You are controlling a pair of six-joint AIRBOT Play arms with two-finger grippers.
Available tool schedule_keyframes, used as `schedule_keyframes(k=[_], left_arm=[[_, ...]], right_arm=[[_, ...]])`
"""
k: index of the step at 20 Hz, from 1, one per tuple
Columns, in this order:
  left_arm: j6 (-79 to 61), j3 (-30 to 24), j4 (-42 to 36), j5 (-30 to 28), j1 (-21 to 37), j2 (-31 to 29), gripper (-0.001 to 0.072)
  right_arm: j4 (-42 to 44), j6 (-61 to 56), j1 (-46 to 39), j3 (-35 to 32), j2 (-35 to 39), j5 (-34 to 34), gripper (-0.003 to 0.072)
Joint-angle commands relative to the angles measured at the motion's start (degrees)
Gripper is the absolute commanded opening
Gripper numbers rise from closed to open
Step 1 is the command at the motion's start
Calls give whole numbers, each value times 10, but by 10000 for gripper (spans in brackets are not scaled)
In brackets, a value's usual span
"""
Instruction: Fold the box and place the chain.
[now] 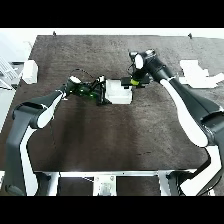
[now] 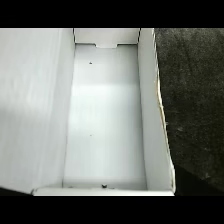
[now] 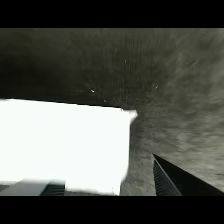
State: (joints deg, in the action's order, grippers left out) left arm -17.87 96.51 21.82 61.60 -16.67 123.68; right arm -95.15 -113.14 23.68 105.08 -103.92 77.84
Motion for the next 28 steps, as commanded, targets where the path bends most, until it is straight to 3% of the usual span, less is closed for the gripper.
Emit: schedule_keyframes(k=[1, 5, 10, 15, 25, 27, 28], left_arm=[[0, 0, 0, -1, 0, 0, 233], [0, 0, 0, -1, 0, 0, 233], [0, 0, 0, 0, 0, 0, 233], [0, 0, 0, 0, 0, 0, 233], [0, 0, 0, 0, 0, 0, 233], [0, 0, 0, 0, 0, 0, 233], [0, 0, 0, 0, 0, 0, 233]], right_arm=[[-26, 73, -10, 1, 61, -14, 584], [-65, 122, -86, 0, 83, -89, 577], [109, 262, -217, 1, 17, -186, 513], [228, 371, -265, 8, -53, -210, 496], [272, 417, -260, 52, -146, -191, 493], [284, 418, -260, 62, -155, -186, 452], [281, 418, -260, 71, -158, -184, 334]])
